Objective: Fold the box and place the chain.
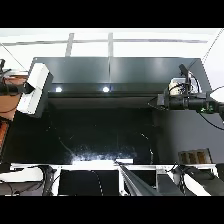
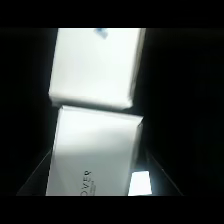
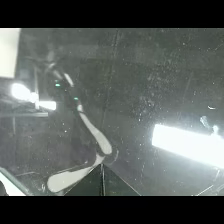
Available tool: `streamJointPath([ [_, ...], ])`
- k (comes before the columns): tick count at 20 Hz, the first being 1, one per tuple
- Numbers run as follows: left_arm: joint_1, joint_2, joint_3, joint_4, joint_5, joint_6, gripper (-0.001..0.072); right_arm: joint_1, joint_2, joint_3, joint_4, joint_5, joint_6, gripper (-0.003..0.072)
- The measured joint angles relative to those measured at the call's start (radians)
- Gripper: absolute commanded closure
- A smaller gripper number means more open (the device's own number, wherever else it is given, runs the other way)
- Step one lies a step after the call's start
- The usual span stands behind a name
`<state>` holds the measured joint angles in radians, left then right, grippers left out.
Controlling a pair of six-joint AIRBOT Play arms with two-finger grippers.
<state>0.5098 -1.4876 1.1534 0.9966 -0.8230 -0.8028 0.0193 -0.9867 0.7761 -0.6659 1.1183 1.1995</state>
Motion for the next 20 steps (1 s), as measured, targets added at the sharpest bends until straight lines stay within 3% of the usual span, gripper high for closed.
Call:
streamJointPath([
  [4,-0.007,0.094,0.074,0.062,-0.074,-0.131,0.0020,0.000,0.000,0.019,0.001,-0.006,0.000,0.0664],
  [5,-0.011,0.126,0.092,0.084,-0.087,-0.182,0.0207,0.000,0.000,0.040,-0.003,-0.007,0.000,0.0665],
  [6,-0.018,0.158,0.112,0.098,-0.105,-0.239,0.0501,0.000,0.000,0.069,-0.014,-0.010,0.000,0.0665],
  [7,-0.030,0.188,0.130,0.107,-0.120,-0.290,0.0683,0.000,0.000,0.106,-0.036,-0.015,0.001,0.0665],
  [11,-0.157,0.312,0.175,0.136,-0.225,-0.431,0.0687,0.000,0.018,0.259,-0.261,-0.025,0.095,0.0665],
  [14,-0.336,0.406,0.134,0.191,-0.280,-0.542,0.0687,0.006,0.086,0.262,-0.459,-0.014,0.195,0.0665],
  [16,-0.472,0.490,0.032,0.226,-0.254,-0.605,0.0687,0.016,0.165,0.175,-0.537,-0.047,0.242,0.0664],
  [20,-0.685,0.680,-0.289,0.315,-0.117,-0.726,0.0685,0.023,0.309,-0.090,-0.613,-0.188,0.311,0.0665],
])
